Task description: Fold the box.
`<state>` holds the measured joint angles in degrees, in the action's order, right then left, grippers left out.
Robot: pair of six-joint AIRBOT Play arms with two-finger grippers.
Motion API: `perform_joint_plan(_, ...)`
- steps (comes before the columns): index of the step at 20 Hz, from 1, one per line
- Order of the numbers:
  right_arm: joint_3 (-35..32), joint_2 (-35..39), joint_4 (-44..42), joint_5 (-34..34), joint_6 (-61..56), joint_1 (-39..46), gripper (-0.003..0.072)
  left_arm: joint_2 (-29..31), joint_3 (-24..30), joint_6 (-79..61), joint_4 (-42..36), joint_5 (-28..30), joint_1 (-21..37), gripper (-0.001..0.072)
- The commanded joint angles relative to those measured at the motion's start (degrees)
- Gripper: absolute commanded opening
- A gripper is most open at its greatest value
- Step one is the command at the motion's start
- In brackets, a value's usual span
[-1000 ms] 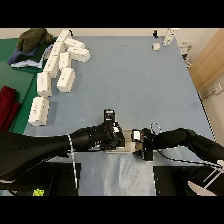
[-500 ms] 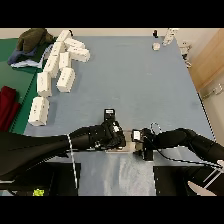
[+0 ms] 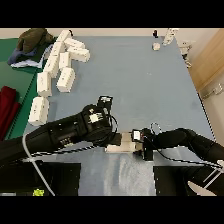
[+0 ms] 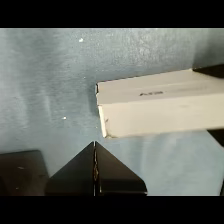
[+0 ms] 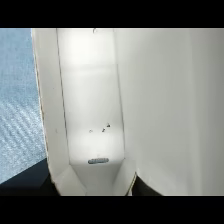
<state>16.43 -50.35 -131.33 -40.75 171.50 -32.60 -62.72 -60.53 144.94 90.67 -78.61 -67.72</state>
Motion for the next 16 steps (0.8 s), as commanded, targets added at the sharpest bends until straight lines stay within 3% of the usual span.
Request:
perform_joint_plan(1,0.0,0.0,0.0,0.0,0.0,0.0,0.0509,3.5,-0.5,-7.2,0.7,-1.9,1.6,0.0014)
perform_joint_plan(5,0.0,0.0,0.0,0.0,0.0,0.0,0.0509,3.4,-0.5,-23.3,0.0,5.3,7.0,0.0014)
perform_joint_plan(9,0.0,0.0,0.0,0.0,0.0,0.0,0.0509,4.3,1.3,-45.6,-3.0,7.4,10.8,0.0013)
perform_joint_plan(15,0.0,0.0,0.0,0.0,0.0,0.0,0.0509,18.7,21.4,-98.8,-24.2,17.3,27.5,0.0017)
perform_joint_plan(16,0.0,0.0,0.0,0.0,0.0,0.0,0.0509,20.8,25.0,-106.8,-27.5,18.9,30.7,0.0117)
